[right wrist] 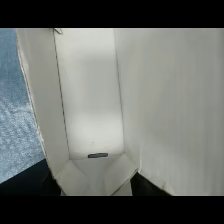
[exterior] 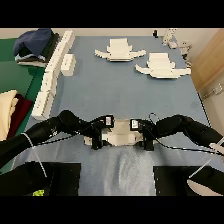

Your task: Fold the box.

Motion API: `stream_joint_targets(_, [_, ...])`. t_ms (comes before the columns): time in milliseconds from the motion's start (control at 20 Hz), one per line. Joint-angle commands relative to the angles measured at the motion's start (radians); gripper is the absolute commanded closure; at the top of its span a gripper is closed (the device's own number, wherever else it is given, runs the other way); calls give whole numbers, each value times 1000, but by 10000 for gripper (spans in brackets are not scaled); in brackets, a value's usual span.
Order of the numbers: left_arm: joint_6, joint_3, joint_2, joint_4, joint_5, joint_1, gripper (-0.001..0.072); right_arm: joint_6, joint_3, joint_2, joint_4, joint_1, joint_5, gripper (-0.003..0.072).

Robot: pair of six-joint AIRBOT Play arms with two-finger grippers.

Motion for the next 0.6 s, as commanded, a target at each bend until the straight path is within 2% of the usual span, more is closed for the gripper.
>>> stream_joint_targets(0, [-10, 0, 0, 13, 0, 0, 58, 0, 0, 0, 0, 1, 0, 158])
stream_joint_targets(50, [-32, 0, 0, 29, 0, 0, 151, 0, 0, 0, 0, 1, 0, 158])
stream_joint_targets(100, [-63, 1, 0, 68, -2, 0, 396, 0, 0, 0, 0, 1, 0, 159])
stream_joint_targets(150, [-107, 2, 3, 129, -10, 0, 579, 0, 0, 0, 0, 1, 0, 159])
stream_joint_targets(200, [-177, 6, 9, 192, -21, 0, 672, 0, 1, 0, 0, 1, 0, 158])
stream_joint_targets(250, [-265, 14, 20, 259, -34, 0, 696, 0, 0, 0, 0, 1, 0, 159])
stream_joint_targets(350, [-434, 29, 62, 363, -37, 0, 696, 0, 0, 0, 0, 1, 0, 158])
stream_joint_targets(550, [-874, 55, 210, 530, -38, 20, 696, 0, 0, 0, 0, 1, 0, 158])
